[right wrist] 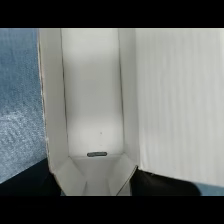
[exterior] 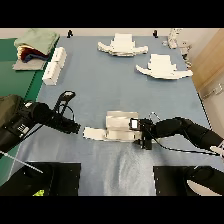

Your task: Fold the box.

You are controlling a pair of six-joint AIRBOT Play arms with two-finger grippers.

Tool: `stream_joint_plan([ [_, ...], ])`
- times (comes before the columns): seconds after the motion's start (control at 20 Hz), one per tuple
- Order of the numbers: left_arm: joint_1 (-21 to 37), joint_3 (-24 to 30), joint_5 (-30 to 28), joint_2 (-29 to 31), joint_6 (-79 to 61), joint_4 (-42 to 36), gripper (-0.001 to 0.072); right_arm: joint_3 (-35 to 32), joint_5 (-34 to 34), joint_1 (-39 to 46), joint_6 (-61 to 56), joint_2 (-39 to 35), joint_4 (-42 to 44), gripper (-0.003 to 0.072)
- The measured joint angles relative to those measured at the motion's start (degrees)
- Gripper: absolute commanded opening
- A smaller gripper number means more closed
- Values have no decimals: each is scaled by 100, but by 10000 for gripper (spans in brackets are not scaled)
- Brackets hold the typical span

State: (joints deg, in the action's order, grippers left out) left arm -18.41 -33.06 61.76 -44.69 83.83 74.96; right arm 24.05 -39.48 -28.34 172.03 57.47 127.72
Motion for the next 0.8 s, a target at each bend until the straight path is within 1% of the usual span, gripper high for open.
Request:
stream_joint_plan([
  [0.15,339,166,24,-313,-46,-719,12,0,0,0,0,0,0,518],
  [0.35,372,245,-348,-1014,-280,-1578,12,0,0,0,-2,0,0,518],
  [0.5,332,269,-584,-1421,-472,-2009,12,0,0,7,-22,-2,-9,518],
  [0.6,299,271,-813,-1539,-662,-2540,12,0,4,-2,9,0,0,518],
  [0.8,299,273,-817,-1447,-885,-2846,12,0,-15,0,7,0,2,518],
])
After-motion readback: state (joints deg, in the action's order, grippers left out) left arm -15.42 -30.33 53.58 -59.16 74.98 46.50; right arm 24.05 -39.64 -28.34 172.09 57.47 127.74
